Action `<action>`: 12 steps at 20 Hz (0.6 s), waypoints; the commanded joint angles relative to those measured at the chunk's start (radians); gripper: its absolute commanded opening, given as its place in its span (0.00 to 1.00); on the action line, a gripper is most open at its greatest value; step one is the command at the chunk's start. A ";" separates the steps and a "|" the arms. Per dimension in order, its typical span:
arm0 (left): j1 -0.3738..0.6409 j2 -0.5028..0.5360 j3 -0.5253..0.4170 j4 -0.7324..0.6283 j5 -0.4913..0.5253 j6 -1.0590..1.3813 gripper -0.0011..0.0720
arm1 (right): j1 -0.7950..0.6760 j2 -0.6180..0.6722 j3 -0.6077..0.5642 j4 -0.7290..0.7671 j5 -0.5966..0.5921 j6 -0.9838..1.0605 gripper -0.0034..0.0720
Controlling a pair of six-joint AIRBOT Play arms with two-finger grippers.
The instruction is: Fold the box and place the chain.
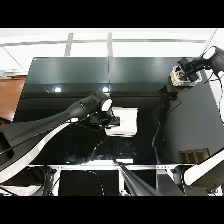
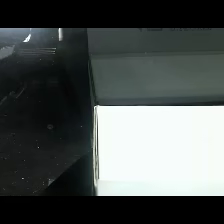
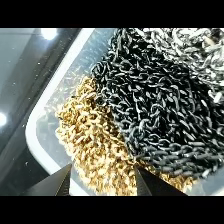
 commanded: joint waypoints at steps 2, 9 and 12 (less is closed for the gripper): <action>0.001 -0.001 0.000 0.000 0.000 0.000 0.05 | 0.000 -0.035 0.002 0.011 -0.027 0.006 0.62; 0.001 -0.001 0.000 -0.003 0.000 0.000 0.05 | -0.005 -0.048 0.016 0.062 -0.014 -0.166 0.07; 0.001 -0.001 0.000 -0.005 0.000 0.000 0.05 | -0.011 0.017 0.032 0.057 0.014 -0.286 0.07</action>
